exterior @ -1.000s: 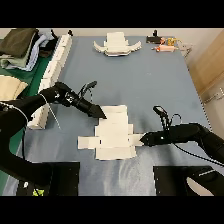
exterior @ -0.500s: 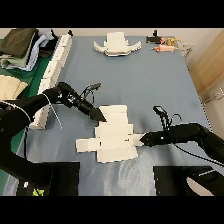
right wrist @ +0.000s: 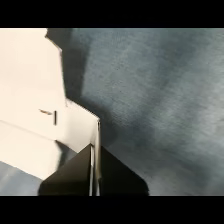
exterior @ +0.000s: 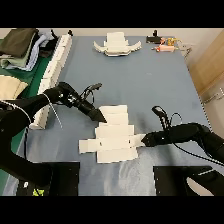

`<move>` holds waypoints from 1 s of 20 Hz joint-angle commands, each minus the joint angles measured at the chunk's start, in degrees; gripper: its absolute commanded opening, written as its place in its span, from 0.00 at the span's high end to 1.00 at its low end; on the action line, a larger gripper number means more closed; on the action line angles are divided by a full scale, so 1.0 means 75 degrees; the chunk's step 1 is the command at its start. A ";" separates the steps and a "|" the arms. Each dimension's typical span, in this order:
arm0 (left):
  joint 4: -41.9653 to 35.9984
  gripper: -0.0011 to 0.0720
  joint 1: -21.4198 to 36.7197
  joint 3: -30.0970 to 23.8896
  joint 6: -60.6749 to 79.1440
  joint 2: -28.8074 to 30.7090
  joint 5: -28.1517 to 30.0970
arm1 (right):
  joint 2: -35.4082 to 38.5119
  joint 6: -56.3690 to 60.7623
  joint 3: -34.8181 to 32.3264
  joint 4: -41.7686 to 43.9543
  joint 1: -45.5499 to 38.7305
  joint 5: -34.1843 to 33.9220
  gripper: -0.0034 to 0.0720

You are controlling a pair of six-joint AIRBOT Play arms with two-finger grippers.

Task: Fold the box.

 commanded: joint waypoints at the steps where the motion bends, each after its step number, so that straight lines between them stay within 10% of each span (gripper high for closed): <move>1: -0.0294 0.97 0.0009 0.0035 0.0947 0.0064 0.0076 | 0.0009 0.0032 0.0277 -0.1422 -0.0023 0.0140 0.52; 9: -0.0379 0.97 -0.0530 -0.0303 0.2556 0.1664 0.1894 | 0.0009 0.2634 0.2043 -0.4033 -0.0023 0.0134 0.46; 20: -0.0469 0.97 -0.2509 -0.3255 0.4436 0.4832 0.5785 | 0.0003 0.3751 0.2334 -0.4380 -0.0023 0.0160 0.46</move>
